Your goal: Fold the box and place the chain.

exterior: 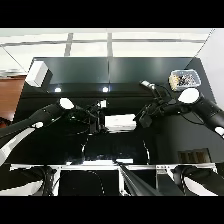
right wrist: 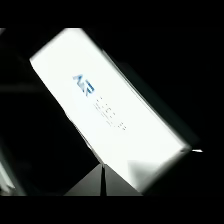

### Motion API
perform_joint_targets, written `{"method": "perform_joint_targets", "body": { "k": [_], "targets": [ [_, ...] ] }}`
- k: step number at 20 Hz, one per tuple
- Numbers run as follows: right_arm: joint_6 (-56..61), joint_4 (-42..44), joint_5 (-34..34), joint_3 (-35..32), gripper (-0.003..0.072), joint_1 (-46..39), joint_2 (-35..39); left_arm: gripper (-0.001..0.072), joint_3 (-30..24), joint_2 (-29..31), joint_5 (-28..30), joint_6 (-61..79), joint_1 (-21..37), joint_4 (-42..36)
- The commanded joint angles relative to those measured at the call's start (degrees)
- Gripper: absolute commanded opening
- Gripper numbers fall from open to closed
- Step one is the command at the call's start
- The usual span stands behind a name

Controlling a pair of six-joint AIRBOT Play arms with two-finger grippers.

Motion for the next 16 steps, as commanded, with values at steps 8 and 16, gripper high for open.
{"method": "perform_joint_targets", "body": {
  "k": [8, 16],
  "targets": [
    [5.31, 25.00, -6.47, -7.72, 0.0013, -0.07, -10.97, 0.0465, -0.02, -0.04, 0.04, 0.04, -0.02, -0.02],
    [10.32, 17.11, -12.94, -7.74, 0.0013, 3.52, -11.28, 0.0465, -0.02, -0.04, 0.09, 0.04, -0.02, -0.02]
  ]
}}
